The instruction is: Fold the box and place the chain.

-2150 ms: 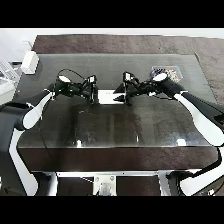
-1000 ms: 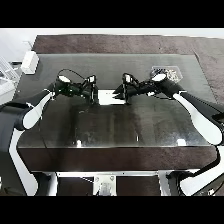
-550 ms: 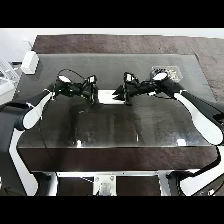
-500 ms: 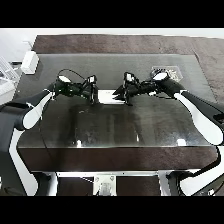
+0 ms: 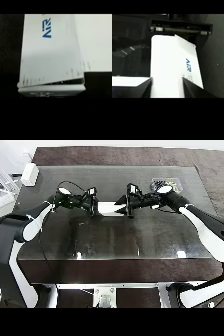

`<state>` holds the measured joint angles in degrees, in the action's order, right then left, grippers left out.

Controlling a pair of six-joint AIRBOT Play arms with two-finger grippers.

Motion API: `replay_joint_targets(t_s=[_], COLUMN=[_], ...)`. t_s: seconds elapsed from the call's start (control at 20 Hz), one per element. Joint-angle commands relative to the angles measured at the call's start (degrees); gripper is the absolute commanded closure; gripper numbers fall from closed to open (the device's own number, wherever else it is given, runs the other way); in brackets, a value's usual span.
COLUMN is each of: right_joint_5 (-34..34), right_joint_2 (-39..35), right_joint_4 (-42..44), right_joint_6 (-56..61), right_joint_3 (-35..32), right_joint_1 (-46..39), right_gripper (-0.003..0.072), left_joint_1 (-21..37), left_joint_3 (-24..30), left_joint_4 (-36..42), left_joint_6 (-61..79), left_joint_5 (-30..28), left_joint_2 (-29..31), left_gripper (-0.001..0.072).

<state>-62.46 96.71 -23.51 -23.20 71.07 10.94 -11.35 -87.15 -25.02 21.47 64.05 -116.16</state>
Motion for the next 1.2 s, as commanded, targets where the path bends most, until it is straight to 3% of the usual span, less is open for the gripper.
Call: replay_joint_targets(t_s=[0.0, 0.4, 0.65, 0.7, 0.75, 0.85, 1.0, 1.05, 1.1, 1.15], right_joint_5=[3.2, 4.2, 4.4, 4.4, 4.4, 4.3, 3.9, 2.2, -0.5, -3.3], right_joint_2=[1.7, 2.1, 2.1, 2.1, 2.1, 2.1, 2.1, 2.0, 1.7, 1.1], right_joint_4=[1.7, 5.3, 5.3, 5.3, 5.3, 5.3, 5.3, 5.3, 5.3, 5.9], right_joint_6=[-1.4, -5.4, -6.4, -6.8, -7.6, -8.0, -7.9, -7.9, -8.1, -8.5], right_joint_3=[-1.1, -1.2, -1.2, -1.2, -1.2, -1.2, -1.2, -1.2, -1.2, -1.2], right_joint_1=[0.1, 0.5, 0.5, 0.5, 0.5, 0.6, 0.7, 0.5, 0.0, -0.8], right_gripper=[0.0170, 0.0171, 0.0241, 0.0333, 0.0375, 0.0420, 0.0420, 0.0463, 0.0625, 0.0642], left_joint_1=[0.0, 0.0, 0.0, 0.0, 0.0, 0.0, 0.0, 0.0, 0.0, 0.0], left_joint_3=[0.0, 0.0, 0.0, 0.0, 0.0, 0.0, 0.0, 0.0, 0.0, 0.0], left_joint_4=[0.0, 0.0, 0.0, 0.0, 0.0, 0.0, 0.0, 0.0, 0.0, 0.0], left_joint_6=[0.0, 0.0, 0.0, 0.0, 0.0, 0.0, 0.0, 0.0, 0.0, 0.0], left_joint_5=[0.0, 0.0, 0.0, 0.0, 0.0, 0.0, 0.0, 0.0, 0.0, 0.0], left_joint_2=[0.0, 0.0, 0.0, 0.0, 0.0, 0.0, 0.0, 0.0, 0.0, 0.0], left_gripper=[0.0301, 0.0302, 0.0301, 0.0301, 0.0301, 0.0301, 0.0301, 0.0301, 0.0301, 0.0301])
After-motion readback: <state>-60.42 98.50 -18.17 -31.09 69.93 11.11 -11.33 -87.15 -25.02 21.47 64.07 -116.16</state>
